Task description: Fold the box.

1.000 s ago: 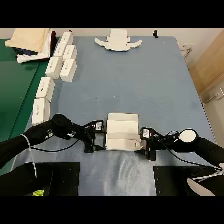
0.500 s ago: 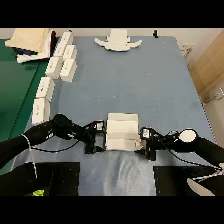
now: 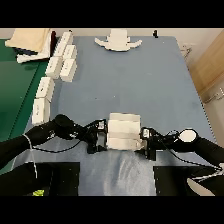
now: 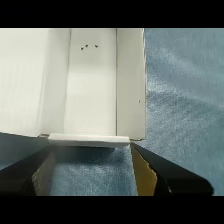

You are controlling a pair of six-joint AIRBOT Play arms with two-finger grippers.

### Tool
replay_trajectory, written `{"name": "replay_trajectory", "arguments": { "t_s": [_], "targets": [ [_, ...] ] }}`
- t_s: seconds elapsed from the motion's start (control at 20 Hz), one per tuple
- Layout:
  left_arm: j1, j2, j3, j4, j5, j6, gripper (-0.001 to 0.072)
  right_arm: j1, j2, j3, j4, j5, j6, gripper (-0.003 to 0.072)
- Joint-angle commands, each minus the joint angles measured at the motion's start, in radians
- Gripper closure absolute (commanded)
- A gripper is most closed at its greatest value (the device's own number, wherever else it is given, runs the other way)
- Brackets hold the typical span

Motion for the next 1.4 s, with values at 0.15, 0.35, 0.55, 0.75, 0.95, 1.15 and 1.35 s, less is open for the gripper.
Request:
{"name": "replay_trajectory", "arguments": {
  "t_s": [0.15, 0.35, 0.55, 0.75, 0.95, 1.15, 1.35],
  "targets": [
    [-0.006, -0.002, 0.002, -0.023, 0.024, -0.007, 0.0001, 0.001, 0.0, 0.001, 0.001, 0.0, 0.0, 0.0092],
    [-0.005, -0.002, 0.003, -0.03, 0.065, -0.007, 0.0001, 0.001, 0.0, 0.001, 0.001, 0.0, 0.0, 0.0091],
    [-0.006, -0.003, 0.003, -0.03, 0.06, 0.085, 0.0001, 0.001, 0.0, 0.001, 0.001, 0.0, 0.0, 0.0092],
    [-0.006, -0.009, 0.005, -0.036, 0.061, 0.117, 0.0001, 0.001, 0.0, 0.001, 0.001, 0.0, 0.0, 0.0091],
    [-0.006, -0.009, 0.005, -0.036, 0.061, 0.117, 0.0001, 0.001, 0.0, 0.001, 0.001, 0.0, 0.0, 0.0091],
    [-0.006, -0.009, 0.005, -0.036, 0.045, 0.122, 0.0002, 0.001, 0.0, 0.001, 0.001, 0.0, 0.0, 0.0092],
    [-0.012, -0.009, 0.005, -0.036, 0.038, 0.124, 0.0003, 0.001, 0.0, 0.001, 0.001, 0.0, 0.0, 0.0092]
  ]
}}
